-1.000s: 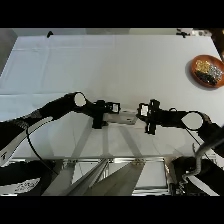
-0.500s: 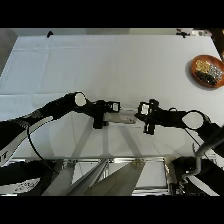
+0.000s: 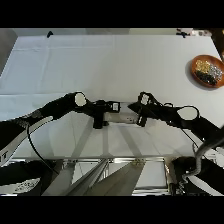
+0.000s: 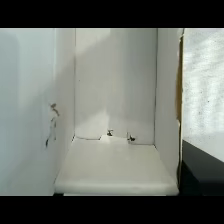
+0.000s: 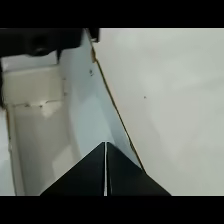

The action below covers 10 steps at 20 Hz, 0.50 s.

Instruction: Fold the box and place the chain.

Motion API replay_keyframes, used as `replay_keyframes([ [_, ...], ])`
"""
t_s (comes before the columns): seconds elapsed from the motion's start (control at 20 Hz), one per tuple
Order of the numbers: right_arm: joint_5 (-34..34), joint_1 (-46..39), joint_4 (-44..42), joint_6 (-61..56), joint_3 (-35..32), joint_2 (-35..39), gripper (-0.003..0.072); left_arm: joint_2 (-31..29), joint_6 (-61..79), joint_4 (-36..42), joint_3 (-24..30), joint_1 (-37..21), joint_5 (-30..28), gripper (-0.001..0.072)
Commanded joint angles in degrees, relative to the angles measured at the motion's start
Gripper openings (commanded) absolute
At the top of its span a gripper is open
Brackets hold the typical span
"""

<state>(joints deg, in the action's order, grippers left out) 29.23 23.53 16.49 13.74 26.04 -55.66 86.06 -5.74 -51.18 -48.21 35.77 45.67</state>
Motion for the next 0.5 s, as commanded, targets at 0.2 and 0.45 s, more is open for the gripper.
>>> replay_keyframes([
  [0.2, -7.7, 0.0, -10.7, 5.2, 0.0, -7.1, 0.0007, 0.0, 0.1, 0.0, 0.0, 0.0, 0.3, 0.0347],
  [0.45, -7.7, 0.0, -11.1, 6.3, 0.0, -7.8, 0.0007, 0.0, -6.9, -0.1, 0.0, 0.0, 3.0, 0.0344],
])
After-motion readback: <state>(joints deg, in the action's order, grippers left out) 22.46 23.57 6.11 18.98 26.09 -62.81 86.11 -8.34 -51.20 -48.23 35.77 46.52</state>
